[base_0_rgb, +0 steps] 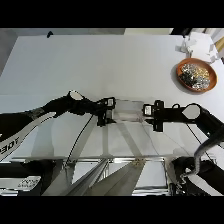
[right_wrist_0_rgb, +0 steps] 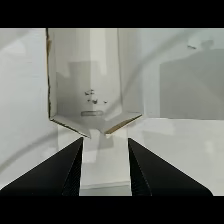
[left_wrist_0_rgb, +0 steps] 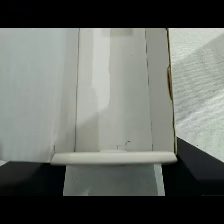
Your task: Fold the box and place the chain.
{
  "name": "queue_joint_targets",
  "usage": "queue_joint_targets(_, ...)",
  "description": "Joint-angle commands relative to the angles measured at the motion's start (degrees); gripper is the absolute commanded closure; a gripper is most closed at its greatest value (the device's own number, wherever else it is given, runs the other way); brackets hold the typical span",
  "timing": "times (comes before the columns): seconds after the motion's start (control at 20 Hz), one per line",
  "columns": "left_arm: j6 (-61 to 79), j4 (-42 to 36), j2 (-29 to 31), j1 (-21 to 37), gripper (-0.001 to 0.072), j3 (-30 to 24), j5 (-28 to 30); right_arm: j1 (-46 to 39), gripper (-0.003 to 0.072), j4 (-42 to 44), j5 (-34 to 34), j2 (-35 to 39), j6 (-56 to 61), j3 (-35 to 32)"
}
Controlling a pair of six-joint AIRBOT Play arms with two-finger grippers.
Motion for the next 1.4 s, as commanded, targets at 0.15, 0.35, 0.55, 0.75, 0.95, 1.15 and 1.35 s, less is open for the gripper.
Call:
queue_joint_targets(0.15,0.0,0.0,0.0,0.0,0.0699,0.0,0.0,-0.1,0.041,-0.8,0.5,-1.0,-0.6,0.0)
queue_joint_targets(0.35,0.0,0.0,0.0,0.0,0.0699,0.0,0.0,-0.1,0.0418,0.8,0.5,-1.0,-0.7,0.0)
queue_joint_targets(0.55,0.0,0.0,0.0,0.0,0.0699,0.0,0.0,-0.1,0.0462,2.8,0.7,-1.4,-0.9,0.0)
queue_joint_targets(0.75,0.0,0.0,0.0,0.0,0.0699,0.0,0.0,-0.1,0.0463,3.2,0.7,-1.4,-1.1,0.0)
queue_joint_targets(0.95,0.0,0.0,0.0,0.0,0.0699,0.0,0.0,-0.1,0.0466,3.6,0.7,-1.6,-1.1,0.0)
queue_joint_targets(1.15,0.0,0.0,0.0,0.0,0.0699,0.0,0.0,-0.1,0.0467,5.1,0.7,-1.6,-2.3,-0.7)
queue_joint_targets(1.35,0.0,0.0,0.0,0.0,0.0699,0.0,0.0,-0.1,0.0468,6.6,0.2,-1.6,-4.2,-1.8)
